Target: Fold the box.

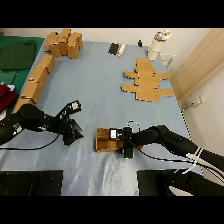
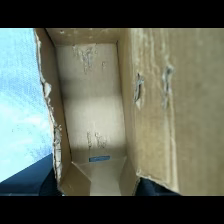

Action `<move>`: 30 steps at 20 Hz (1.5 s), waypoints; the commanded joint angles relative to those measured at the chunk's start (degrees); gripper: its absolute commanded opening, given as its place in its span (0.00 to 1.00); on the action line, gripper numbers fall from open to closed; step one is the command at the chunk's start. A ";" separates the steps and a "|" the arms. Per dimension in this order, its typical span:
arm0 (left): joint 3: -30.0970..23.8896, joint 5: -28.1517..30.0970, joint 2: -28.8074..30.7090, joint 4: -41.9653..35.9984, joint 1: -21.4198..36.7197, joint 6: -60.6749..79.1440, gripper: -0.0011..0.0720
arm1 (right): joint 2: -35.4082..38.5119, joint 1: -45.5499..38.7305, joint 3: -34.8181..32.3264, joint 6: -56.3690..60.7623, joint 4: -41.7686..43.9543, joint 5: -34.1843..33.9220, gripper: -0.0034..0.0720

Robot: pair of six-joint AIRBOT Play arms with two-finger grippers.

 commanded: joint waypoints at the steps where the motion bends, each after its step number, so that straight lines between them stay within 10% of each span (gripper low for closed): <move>1: -4.85 4.94 -0.98 -9.40 -3.72 27.82 0.98 | -0.02 -0.02 -0.04 0.00 -0.02 -0.07 0.71; 30: -6.88 21.64 -5.92 -21.94 -21.99 32.02 0.99 | -0.02 -0.02 -0.04 0.00 -0.04 -0.04 0.71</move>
